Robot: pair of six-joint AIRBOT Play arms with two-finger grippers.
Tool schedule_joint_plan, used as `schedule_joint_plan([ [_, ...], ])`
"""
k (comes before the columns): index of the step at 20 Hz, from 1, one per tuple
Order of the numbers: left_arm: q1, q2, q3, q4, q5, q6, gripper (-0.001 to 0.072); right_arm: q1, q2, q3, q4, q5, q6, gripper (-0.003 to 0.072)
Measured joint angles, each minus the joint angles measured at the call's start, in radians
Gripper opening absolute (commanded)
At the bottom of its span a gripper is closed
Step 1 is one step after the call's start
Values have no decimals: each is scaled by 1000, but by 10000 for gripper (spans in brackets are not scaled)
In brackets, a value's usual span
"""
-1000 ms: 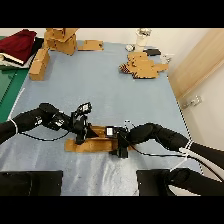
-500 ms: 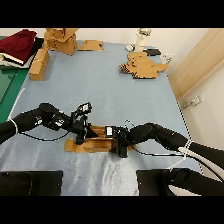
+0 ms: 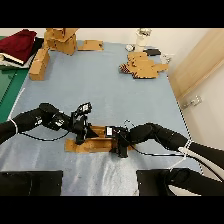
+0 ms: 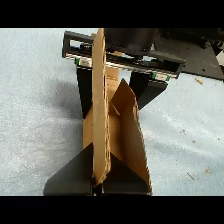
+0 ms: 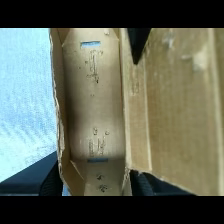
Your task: Fold the box.
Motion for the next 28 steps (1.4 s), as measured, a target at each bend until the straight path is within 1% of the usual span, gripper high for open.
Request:
schedule_joint_plan([
  [17, 0, 0, 0, -13, 2, -14, 16, 0, 0, 0, 0, -3, 0, 500],
  [18, 0, 0, 0, -13, 4, -26, 183, 0, 0, 0, 0, -3, 0, 500],
  [19, 0, 0, 0, -14, 7, -38, 410, 0, 0, 0, 0, -3, 0, 500],
  [20, 0, 0, 0, -14, 13, -60, 483, 0, 0, 0, 0, -3, 0, 500],
  [22, 5, 5, 1, -10, 31, -121, 489, 0, 0, 0, 0, -3, 0, 500],
  [24, 20, 29, 3, 35, 35, -208, 490, 0, 0, 0, 0, -3, 0, 500],
  [27, 63, 116, 5, 175, 19, -384, 490, 0, 0, 0, 0, -3, 0, 500],
  [28, 76, 157, 5, 238, -1, -462, 462, 0, 0, 0, 0, -3, 0, 500],
])
